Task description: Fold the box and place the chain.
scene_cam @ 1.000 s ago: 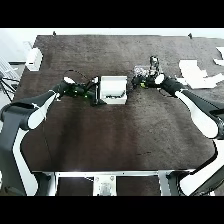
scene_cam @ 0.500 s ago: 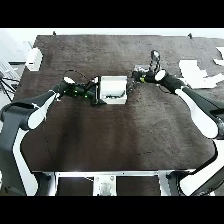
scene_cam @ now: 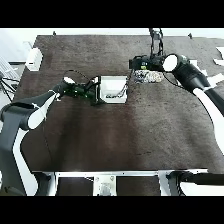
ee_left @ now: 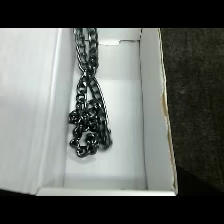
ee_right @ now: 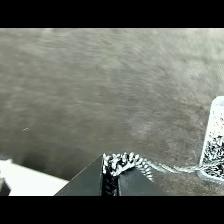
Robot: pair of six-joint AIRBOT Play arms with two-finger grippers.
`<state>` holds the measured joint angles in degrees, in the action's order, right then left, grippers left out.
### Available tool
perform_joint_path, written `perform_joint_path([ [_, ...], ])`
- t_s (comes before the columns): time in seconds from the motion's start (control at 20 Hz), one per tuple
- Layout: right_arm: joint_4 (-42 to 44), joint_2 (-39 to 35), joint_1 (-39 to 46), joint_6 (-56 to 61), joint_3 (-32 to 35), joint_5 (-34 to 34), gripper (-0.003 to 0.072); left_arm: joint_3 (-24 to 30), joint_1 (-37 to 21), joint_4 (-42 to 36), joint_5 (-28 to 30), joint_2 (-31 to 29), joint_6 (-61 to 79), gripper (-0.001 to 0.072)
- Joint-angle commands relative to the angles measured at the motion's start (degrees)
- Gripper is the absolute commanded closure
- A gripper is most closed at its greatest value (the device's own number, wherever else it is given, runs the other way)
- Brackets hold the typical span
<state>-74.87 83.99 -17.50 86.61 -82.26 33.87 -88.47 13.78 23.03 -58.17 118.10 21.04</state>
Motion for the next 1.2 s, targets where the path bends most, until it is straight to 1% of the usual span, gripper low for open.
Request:
perform_joint_path([
  [0.0,-13.9,-6.5,-5.7,9.0,-0.1,5.2,0.0683,0.0,0.0,0.1,0.5,0.0,0.0,0.02],
  [0.15,-20.4,-9.4,-11.5,14.1,-0.1,7.5,0.0683,0.0,0.0,0.1,0.5,0.0,0.0,0.02],
  [0.3,-21.3,-9.4,-17.7,17.6,0.0,7.2,0.0683,0.0,0.0,0.1,0.5,0.0,0.0,0.02],
  [0.4,-23.2,-9.1,-21.4,21.9,0.0,5.6,0.0683,0.0,0.0,0.1,0.7,0.0,0.0,0.02],
  [0.55,-24.3,-7.7,-25.1,26.0,0.0,0.7,0.0683,0.0,0.0,0.1,0.7,0.0,0.0,0.02],
  [0.65,-24.3,-6.9,-26.1,28.0,0.0,0.3,0.0683,0.0,0.0,0.1,0.7,0.0,0.0,0.02],
  [0.75,-27.1,-6.5,-26.1,28.1,0.1,2.1,0.0683,0.0,0.0,0.1,0.7,0.0,0.0,0.02],
  [0.8,-30.3,-6.6,-25.8,29.5,0.0,3.8,0.0683,0.0,0.0,0.1,0.7,0.0,0.0,0.02],
  [0.95,-35.1,-7.2,-25.2,31.4,0.0,8.4,0.0684,0.0,0.0,0.1,0.7,0.0,0.0,0.02],
  [1.05,-41.3,-7.5,-24.8,33.6,0.0,12.8,0.0683,0.0,0.0,0.1,0.7,0.0,0.0,0.02],
  [1.15,-45.8,-8.0,-24.2,34.9,0.0,15.3,0.0683,0.0,0.0,0.1,0.7,0.0,0.0,0.02],
])
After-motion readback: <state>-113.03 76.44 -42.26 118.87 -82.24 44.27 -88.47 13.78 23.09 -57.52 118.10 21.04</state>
